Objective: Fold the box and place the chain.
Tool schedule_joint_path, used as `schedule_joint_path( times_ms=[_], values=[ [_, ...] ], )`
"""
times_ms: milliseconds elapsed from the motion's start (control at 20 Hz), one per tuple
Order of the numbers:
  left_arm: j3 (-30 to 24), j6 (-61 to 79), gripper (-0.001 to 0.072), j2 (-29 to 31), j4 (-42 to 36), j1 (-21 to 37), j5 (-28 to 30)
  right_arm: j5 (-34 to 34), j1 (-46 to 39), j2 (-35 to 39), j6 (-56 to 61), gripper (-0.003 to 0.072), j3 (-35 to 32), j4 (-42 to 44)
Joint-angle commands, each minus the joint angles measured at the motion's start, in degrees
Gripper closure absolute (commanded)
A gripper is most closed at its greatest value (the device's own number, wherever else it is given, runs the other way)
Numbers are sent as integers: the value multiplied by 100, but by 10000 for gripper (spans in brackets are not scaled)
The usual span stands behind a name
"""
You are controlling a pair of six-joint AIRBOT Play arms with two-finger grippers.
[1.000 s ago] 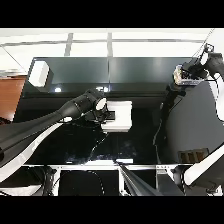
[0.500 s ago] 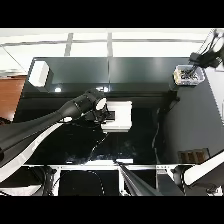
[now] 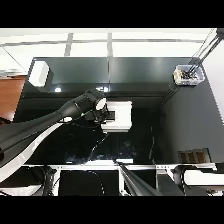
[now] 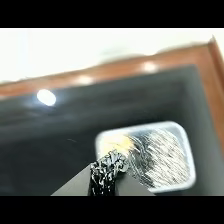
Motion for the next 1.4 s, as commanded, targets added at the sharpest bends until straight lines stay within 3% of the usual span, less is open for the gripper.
schedule_joint_path(
  times_ms=[0,200,350,500,750,1000,1350],
  values=[
    [4,0,681,-4,2,-2,-2,151,-9,767,-251,677,4,918],
    [4,0,681,-4,2,-2,-20,275,98,1576,-313,677,-234,1425],
    [4,0,681,-4,2,-2,-26,321,380,2332,-363,681,-901,1475],
    [4,0,681,-4,2,-2,-81,815,710,2791,-409,680,-1274,1659],
    [4,0,681,-4,2,-2,-83,1287,1154,2850,-507,680,-1307,2684],
    [4,0,681,-4,4,-2,-83,1532,1207,2850,-542,679,-1421,2852],
    [4,0,681,-4,4,-2,-85,1617,1912,2848,-688,680,-2660,3165]
  ],
)
